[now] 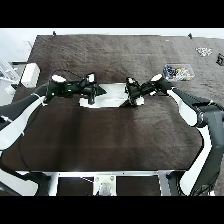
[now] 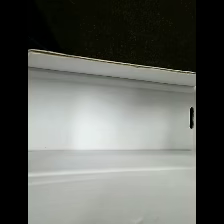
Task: Fold the box and place the chain.
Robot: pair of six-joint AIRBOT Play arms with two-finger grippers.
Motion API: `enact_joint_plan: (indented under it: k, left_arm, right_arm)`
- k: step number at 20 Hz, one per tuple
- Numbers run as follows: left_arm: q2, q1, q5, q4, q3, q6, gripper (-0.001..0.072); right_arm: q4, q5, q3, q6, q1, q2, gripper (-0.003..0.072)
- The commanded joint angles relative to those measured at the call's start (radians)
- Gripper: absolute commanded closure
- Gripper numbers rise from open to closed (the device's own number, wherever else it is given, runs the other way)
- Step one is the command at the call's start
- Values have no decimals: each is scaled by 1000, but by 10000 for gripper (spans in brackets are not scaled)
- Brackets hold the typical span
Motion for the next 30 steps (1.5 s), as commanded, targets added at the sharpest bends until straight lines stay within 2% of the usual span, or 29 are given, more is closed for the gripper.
enact_joint_plan:
  k: [1,6,12,30]
  left_arm:
    - [-50,-4,88,-41,39,-13,690]
    - [-94,-4,143,-46,123,-32,690]
    - [-105,-4,192,-47,139,-43,689]
    - [-178,-8,121,4,139,-78,689]
  right_arm:
    - [0,0,0,0,1,0,141]
    - [0,0,0,0,1,0,141]
    - [0,0,0,0,1,0,141]
    - [0,0,0,0,1,0,140]
